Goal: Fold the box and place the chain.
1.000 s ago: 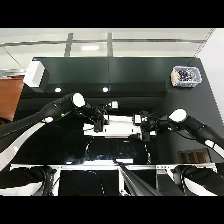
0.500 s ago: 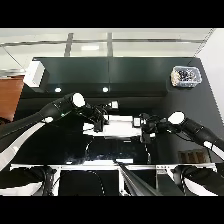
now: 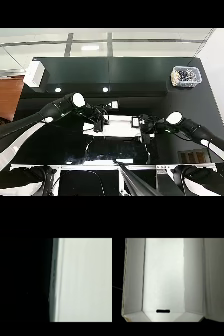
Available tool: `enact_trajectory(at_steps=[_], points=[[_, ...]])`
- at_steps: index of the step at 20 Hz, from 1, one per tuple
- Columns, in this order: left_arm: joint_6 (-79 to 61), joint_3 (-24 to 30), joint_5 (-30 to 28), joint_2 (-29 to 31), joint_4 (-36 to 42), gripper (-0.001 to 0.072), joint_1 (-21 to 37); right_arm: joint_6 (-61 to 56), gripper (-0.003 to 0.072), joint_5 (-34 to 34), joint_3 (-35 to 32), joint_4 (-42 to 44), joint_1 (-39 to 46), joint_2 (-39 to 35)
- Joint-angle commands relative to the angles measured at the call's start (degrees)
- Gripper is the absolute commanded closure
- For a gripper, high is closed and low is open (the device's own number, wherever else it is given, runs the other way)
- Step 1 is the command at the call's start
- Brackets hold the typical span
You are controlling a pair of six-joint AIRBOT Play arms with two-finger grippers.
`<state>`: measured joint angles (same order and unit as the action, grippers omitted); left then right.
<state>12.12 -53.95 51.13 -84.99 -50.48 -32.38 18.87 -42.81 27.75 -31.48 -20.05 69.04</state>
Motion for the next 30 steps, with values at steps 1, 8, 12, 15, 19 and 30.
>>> enact_trajectory(at_steps=[1,8,12,15,19,30], points=[[-0.04,-0.04,0.33,-0.02,0.02,0.0681,0.04,-0.50,-0.0013,0.42,0.09,-0.02,-0.07,0.20],[-0.04,-0.04,0.31,-0.02,0.13,0.0681,0.04,-4.09,-0.0013,1.05,1.31,-3.04,-1.60,1.60],[-0.04,-0.04,0.31,-0.02,0.13,0.0681,0.04,-4.11,-0.0012,1.09,1.31,-2.82,-1.55,1.57],[-0.04,-0.04,0.31,-0.02,0.04,0.0681,0.04,-4.09,-0.0013,-0.04,1.40,-2.38,-0.31,1.57],[-0.04,-0.04,0.26,-0.02,0.04,0.0681,0.04,-3.89,-0.0013,-1.09,1.40,-2.10,0.63,1.53],[0.00,-0.04,0.31,-0.02,0.17,0.0680,0.04,-3.91,0.0098,-0.85,1.42,-1.99,0.63,1.53]])
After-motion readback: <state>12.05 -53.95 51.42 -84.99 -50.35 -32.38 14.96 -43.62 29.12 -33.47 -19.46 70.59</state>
